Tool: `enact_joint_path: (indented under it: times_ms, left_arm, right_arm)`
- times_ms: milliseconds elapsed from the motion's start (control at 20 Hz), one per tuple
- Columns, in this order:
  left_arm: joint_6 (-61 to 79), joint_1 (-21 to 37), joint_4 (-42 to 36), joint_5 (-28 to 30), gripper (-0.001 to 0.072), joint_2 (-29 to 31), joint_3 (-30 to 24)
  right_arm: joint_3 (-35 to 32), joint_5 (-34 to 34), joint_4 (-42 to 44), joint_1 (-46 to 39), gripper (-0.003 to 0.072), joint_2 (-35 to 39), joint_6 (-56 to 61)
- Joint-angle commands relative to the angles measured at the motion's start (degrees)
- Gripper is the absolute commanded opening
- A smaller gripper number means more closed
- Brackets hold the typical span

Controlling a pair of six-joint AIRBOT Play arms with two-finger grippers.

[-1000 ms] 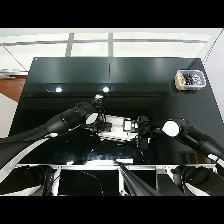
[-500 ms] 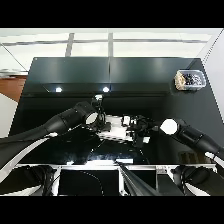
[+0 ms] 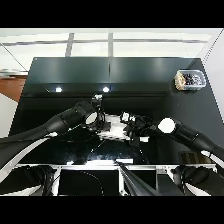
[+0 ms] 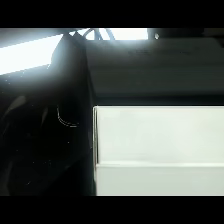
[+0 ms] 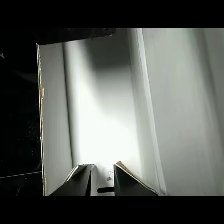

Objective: Fold the box and place the chain.

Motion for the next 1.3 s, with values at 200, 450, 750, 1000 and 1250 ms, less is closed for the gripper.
enact_joint_path:
  times_ms: [200, 450, 750, 1000, 1250]
  left_arm:
    - [0.04, -0.04, -0.09, -0.07, 0.0032, 0.0, -0.02]
    - [0.04, -0.04, -0.09, -0.07, 0.0032, 0.0, -0.02]
    - [0.04, -0.04, -0.31, -0.33, 0.0032, 0.0, -0.02]
    - [0.04, -0.04, -0.28, -0.33, 0.0032, 0.0, -0.02]
    - [0.04, -0.04, -0.28, -0.46, 0.0032, 0.0, -0.02]
  right_arm:
    - [0.04, -0.76, 0.07, 0.07, 0.0239, -0.09, 0.0]
    - [0.07, -1.01, 0.04, 0.04, 0.0117, -0.07, 0.04]
    - [0.07, 7.5, -1.46, -6.99, 0.0028, 6.56, 12.98]
    - [0.09, 23.28, -1.88, -24.55, 0.0028, 15.34, 33.57]
    - [-0.48, 29.94, -10.75, -42.66, 0.0028, 16.26, 60.59]
